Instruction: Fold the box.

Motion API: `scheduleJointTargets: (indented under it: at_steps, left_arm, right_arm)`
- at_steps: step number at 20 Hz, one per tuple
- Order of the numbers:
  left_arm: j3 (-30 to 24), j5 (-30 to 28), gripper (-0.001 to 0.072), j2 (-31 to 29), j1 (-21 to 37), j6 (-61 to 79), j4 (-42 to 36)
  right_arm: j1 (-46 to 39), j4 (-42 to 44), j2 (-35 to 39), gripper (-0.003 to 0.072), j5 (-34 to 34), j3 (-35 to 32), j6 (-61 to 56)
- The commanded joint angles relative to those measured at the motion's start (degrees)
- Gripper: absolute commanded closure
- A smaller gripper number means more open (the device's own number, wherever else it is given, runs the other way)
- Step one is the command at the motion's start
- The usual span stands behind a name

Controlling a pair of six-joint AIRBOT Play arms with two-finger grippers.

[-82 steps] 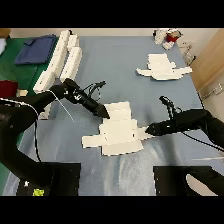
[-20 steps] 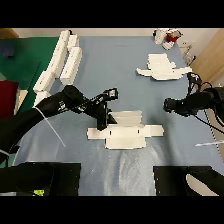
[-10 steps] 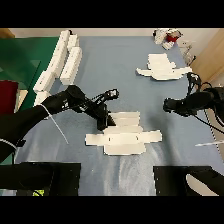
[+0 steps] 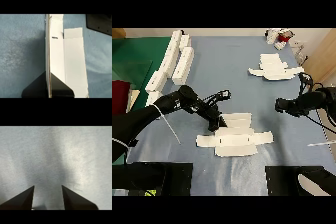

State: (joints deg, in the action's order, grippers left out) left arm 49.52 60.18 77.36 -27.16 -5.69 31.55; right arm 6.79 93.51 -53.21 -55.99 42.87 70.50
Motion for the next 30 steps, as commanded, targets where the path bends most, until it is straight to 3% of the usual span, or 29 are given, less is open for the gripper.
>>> scheduleJointTargets:
  at_steps: [1,8,9,10,12,13,14,18,24,25,26,27,28,30]
  left_arm:
    - [-0.02,1.6,0.0693,0.0,-0.04,-0.35,0.63]
    - [-1.62,1.44,0.0693,0.0,-2.08,-0.35,0.9]
    - [-1.62,1.44,0.0693,0.0,-2.05,-0.35,0.9]
    - [-1.62,1.42,0.0693,0.0,-2.05,-0.35,0.9]
    - [-1.62,1.44,0.0693,0.0,-2.05,-0.35,0.9]
    - [-1.62,1.44,0.0693,0.0,-2.05,-0.35,0.87]
    - [-1.62,1.49,0.0692,-0.02,-2.05,-0.35,0.9]
    - [-1.62,1.36,0.0693,0.0,-2.05,-0.31,0.83]
    - [-1.62,1.36,0.0693,0.0,-2.05,-0.33,0.83]
    - [-1.62,1.38,0.0693,0.0,-2.05,-0.33,0.83]
    - [-1.62,1.36,0.0692,0.0,-2.05,-0.31,0.83]
    - [-1.62,1.36,0.0692,0.0,-2.05,-0.31,0.83]
    - [-1.62,1.38,0.0693,0.0,-2.05,-0.31,0.83]
    - [-1.62,1.38,0.0693,0.0,-2.05,-0.31,0.83]
  right_arm:
    - [0.02,1.01,-0.04,0.0171,-0.15,0.07,0.02]
    - [0.07,3.02,-0.04,0.0203,-1.29,0.07,0.04]
    - [0.07,3.02,-0.04,0.0358,-2.29,0.07,0.39]
    - [0.07,3.72,-0.02,0.0447,-3.5,0.07,1.6]
    - [0.07,7.91,0.0,0.0466,-6.62,0.07,5.4]
    - [0.07,10.38,0.09,0.0535,-8.7,0.07,7.43]
    - [0.11,12.68,0.22,0.0683,-10.73,0.09,9.84]
    - [6.78,15.13,3.26,0.0682,-18.95,-0.02,14.53]
    - [30.42,12.74,17.86,0.0682,-16.83,-7.96,18.84]
    - [35.26,12.74,20.09,0.0673,-15.78,-10.38,21.33]
    - [39.82,12.17,21.2,0.0451,-14.86,-12.52,24.24]
    - [43.67,11.02,21.27,0.0176,-13.29,-14.23,26.62]
    - [47.5,9.11,20.72,0.0073,-10.71,-15.8,28.59]
    - [53.33,4.7,17.92,0.0073,-5.9,-16.87,29.44]
